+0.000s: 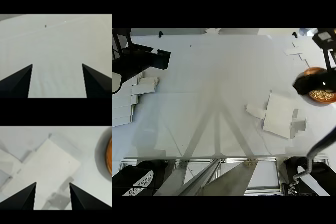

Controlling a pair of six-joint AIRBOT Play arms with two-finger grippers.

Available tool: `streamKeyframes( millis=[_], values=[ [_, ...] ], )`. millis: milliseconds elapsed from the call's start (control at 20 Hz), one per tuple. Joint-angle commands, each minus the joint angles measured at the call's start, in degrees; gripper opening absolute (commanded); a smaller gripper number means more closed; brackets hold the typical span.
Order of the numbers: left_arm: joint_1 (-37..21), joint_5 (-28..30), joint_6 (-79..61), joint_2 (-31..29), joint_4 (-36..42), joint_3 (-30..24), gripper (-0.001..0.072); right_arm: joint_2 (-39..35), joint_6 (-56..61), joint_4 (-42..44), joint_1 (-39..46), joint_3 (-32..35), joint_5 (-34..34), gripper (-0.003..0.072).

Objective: Fold the box and place the chain.

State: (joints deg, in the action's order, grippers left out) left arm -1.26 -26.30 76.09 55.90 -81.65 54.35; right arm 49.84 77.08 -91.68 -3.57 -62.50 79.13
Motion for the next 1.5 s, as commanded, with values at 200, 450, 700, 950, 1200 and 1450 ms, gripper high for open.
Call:
streamKeyframes(
  millis=[200,450,700,950,1200,1450],
  values=[
    [0.0,0.0,0.0,0.0,0.0,0.1,0.0696,2.0,8.8,-10.7,0.0,-0.1,17.3,0.0485],
    [0.0,0.0,0.0,0.0,0.0,0.1,0.0696,11.1,10.3,-11.9,0.0,3.1,17.4,0.0542],
    [0.0,0.0,0.0,0.0,0.0,0.1,0.0696,18.8,14.7,-11.3,5.3,7.9,16.3,0.0542],
    [0.0,0.0,0.0,0.0,0.0,0.1,0.0696,20.4,16.1,-7.1,13.0,8.4,11.5,0.0541],
    [0.0,0.0,0.0,0.0,0.0,0.1,0.0696,24.4,16.1,-6.2,15.4,8.4,11.3,0.0525],
    [0.0,0.0,0.0,0.0,0.0,0.1,0.0696,31.1,17.7,-4.8,15.4,8.4,9.9,0.0448]
  ],
)
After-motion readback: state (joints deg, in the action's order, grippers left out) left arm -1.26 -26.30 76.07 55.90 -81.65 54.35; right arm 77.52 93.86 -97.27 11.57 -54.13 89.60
